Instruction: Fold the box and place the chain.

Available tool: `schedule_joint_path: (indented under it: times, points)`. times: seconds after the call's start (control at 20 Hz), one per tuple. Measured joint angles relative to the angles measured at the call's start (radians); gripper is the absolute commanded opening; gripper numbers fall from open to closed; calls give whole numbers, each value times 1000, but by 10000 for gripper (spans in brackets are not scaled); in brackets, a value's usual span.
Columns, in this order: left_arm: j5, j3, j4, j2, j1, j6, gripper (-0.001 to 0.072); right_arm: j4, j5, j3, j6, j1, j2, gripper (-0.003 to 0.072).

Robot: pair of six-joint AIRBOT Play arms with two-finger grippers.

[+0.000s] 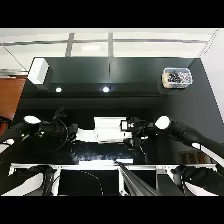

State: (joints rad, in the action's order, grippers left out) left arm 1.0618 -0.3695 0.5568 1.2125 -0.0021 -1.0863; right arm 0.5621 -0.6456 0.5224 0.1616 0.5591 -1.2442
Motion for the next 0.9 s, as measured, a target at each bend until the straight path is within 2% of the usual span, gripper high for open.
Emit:
schedule_joint_path:
  times: [0.05,0.1,0.15,0.2,0.25,0.6,0.9]
  points:
    - [0,-16,-11,2,-16,3,30,0,0,0,0,0,0,477]
    - [1,-32,-19,2,-27,5,99,0,0,0,0,0,0,476]
    - [9,-51,-26,3,-36,7,300,0,0,0,0,0,0,476]
    - [23,-71,-27,3,-42,7,572,0,0,0,0,0,0,476]
    - [32,-93,-26,4,-47,7,686,0,0,0,0,0,0,476]
    - [151,-212,9,-5,-101,0,680,0,0,0,0,0,0,476]
    - [103,-232,25,-13,-226,-32,669,0,0,0,0,0,0,476]
